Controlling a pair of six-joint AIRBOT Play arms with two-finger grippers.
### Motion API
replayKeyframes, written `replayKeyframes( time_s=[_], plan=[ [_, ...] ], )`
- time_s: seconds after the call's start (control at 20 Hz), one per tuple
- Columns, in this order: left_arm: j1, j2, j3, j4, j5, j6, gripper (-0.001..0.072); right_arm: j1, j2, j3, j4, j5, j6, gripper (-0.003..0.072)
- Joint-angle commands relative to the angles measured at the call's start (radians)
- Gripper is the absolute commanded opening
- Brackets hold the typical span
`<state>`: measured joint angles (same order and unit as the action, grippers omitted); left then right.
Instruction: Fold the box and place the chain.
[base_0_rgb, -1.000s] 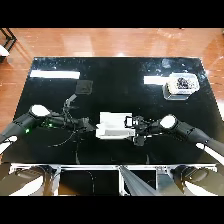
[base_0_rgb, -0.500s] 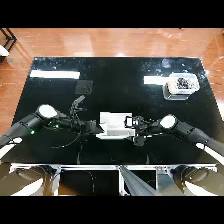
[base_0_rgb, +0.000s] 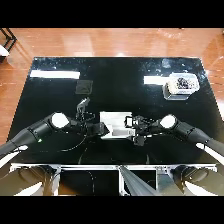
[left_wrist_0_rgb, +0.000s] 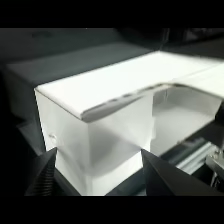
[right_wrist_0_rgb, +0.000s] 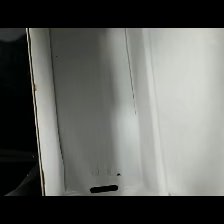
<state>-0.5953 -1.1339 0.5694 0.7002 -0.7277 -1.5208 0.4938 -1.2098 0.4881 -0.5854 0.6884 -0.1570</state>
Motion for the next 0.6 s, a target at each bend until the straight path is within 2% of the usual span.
replayKeyframes(
  time_s=[0.0, 0.55],
  plan=[
    [-0.019, 0.001, 0.001, 0.032, 0.048, -0.058, 0.0619, 0.0, -0.001, -0.001, 0.001, 0.002, 0.0, 0.0467],
    [-0.021, -0.001, 0.001, 0.187, 0.077, -0.2, 0.0618, 0.0, -0.001, -0.001, 0.001, 0.002, 0.0, 0.0467]
  ],
)
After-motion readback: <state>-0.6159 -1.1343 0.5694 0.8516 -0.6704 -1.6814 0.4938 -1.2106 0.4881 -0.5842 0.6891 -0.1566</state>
